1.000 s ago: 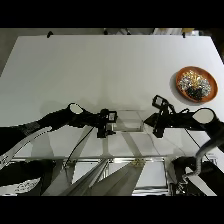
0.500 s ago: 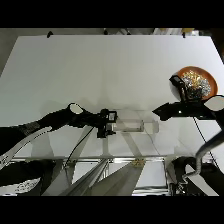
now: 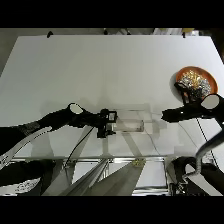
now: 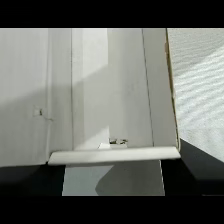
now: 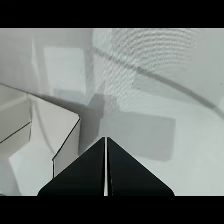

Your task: Fold the box and place the chain.

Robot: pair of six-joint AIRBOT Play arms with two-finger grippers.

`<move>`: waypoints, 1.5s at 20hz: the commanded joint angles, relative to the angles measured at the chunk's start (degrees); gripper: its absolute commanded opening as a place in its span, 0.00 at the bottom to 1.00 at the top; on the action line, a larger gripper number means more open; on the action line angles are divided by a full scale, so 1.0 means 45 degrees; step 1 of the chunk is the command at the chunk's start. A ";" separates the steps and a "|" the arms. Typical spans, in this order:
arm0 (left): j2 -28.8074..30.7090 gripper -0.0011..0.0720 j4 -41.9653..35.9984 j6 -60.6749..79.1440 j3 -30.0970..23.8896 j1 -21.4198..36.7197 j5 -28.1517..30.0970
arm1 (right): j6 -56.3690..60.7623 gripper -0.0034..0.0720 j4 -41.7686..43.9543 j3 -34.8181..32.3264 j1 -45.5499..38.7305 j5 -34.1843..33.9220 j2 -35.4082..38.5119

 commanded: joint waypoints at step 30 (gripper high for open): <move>0.0010 0.47 0.0000 0.0005 0.0005 0.0005 0.0000 | 0.0607 0.07 0.0869 -0.0869 0.0826 -0.0597 -0.1180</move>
